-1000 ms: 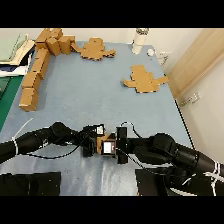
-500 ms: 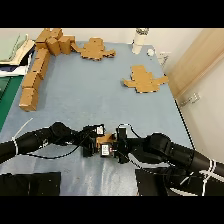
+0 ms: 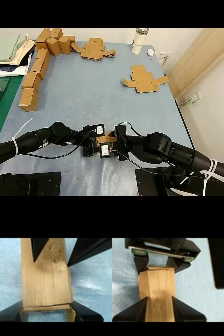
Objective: Fold the box.
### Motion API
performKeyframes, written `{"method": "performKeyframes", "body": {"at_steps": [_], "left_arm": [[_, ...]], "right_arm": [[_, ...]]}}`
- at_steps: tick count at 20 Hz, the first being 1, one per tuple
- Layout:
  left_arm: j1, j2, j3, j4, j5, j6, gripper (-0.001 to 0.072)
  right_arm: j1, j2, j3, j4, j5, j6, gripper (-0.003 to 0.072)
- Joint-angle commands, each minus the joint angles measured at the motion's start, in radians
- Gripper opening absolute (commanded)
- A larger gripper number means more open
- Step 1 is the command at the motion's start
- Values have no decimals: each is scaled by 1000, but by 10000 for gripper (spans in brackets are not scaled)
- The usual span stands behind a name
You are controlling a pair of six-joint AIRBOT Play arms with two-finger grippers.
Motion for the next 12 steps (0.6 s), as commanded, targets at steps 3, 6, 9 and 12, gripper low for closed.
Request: {"method": "performKeyframes", "body": {"at_steps": [3, 6, 9, 12], "left_arm": [[1, 0, 0, 0, -1, 1, 608], [0, 0, 0, 0, -1, 1, 608], [0, 0, 0, 0, -1, 1, 608], [0, 0, 0, 0, -1, 1, 608]], "right_arm": [[0, 15, 1, 2, -8, 0, 448], [0, 18, 1, 13, -19, 1, 448], [0, 17, 1, 59, -44, 0, 448], [0, 17, 1, 59, -47, 1, 448]]}}
